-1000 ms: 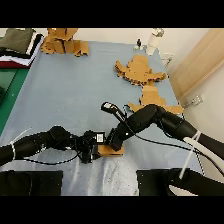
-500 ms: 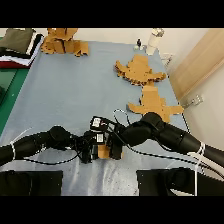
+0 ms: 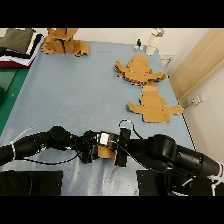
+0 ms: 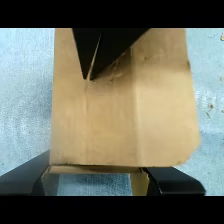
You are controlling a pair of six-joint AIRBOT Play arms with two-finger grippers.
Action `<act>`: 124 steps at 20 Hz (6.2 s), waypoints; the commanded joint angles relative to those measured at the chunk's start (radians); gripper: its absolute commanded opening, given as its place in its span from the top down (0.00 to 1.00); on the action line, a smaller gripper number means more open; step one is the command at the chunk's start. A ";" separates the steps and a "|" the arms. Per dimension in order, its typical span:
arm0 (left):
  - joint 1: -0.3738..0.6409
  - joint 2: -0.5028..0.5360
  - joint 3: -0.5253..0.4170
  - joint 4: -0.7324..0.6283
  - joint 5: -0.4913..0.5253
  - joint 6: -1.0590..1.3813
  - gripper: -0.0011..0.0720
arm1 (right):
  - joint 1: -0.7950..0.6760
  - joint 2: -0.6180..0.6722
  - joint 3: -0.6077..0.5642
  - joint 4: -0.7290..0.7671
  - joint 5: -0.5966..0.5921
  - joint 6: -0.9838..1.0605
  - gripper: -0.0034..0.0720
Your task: Fold the box.
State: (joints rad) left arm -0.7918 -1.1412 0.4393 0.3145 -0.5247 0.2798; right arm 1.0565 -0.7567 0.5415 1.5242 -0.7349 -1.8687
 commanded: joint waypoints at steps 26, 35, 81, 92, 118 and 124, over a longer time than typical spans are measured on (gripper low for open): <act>0.001 0.000 0.000 0.000 0.000 0.000 0.35 | 0.101 0.035 -0.134 -0.163 0.087 -0.244 0.35; 0.001 0.000 0.000 0.000 0.000 0.000 0.35 | 0.224 0.035 -0.128 -0.355 0.045 -0.121 0.38; 0.001 0.000 0.000 0.000 0.000 0.000 0.35 | 0.248 0.054 -0.046 -0.310 -0.081 -0.082 0.47; 0.001 0.000 0.000 0.000 0.000 0.000 0.35 | 0.248 0.154 -0.142 0.270 0.104 1.196 0.96; 0.001 0.000 0.000 0.000 0.000 0.000 0.35 | 0.108 0.126 -0.475 0.270 0.856 1.579 0.95; 0.001 0.000 0.000 0.000 0.000 0.000 0.35 | 0.108 0.126 -0.476 0.255 0.802 1.559 0.95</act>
State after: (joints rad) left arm -0.7910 -1.1412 0.4393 0.3157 -0.5243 0.2802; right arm 1.1652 -0.6312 0.0666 1.7889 0.1005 -0.2970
